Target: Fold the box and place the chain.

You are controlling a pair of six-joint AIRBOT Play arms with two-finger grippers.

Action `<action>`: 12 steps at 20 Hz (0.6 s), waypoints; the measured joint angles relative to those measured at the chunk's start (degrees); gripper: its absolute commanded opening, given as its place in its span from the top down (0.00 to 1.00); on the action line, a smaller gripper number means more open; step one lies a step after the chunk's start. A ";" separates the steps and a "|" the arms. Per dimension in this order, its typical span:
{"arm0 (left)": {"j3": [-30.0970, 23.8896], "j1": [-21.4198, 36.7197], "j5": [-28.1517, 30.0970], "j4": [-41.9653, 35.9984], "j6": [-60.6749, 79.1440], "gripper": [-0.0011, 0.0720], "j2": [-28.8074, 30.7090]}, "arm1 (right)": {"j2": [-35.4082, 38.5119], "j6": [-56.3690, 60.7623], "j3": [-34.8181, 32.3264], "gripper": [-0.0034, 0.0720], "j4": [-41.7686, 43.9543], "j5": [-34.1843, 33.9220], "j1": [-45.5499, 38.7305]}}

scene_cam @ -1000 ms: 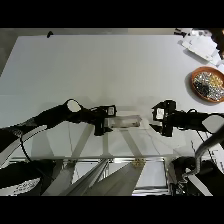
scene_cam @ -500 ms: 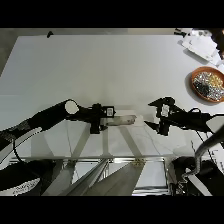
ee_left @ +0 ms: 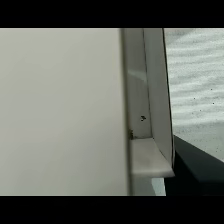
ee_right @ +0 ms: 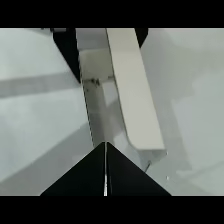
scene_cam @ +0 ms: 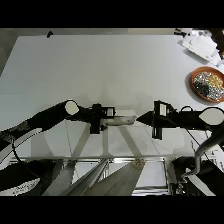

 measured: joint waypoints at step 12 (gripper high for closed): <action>0.00 0.00 0.28 -0.09 -0.20 0.87 0.00 | -17.66 -9.97 0.00 0.94 24.81 -15.52 0.07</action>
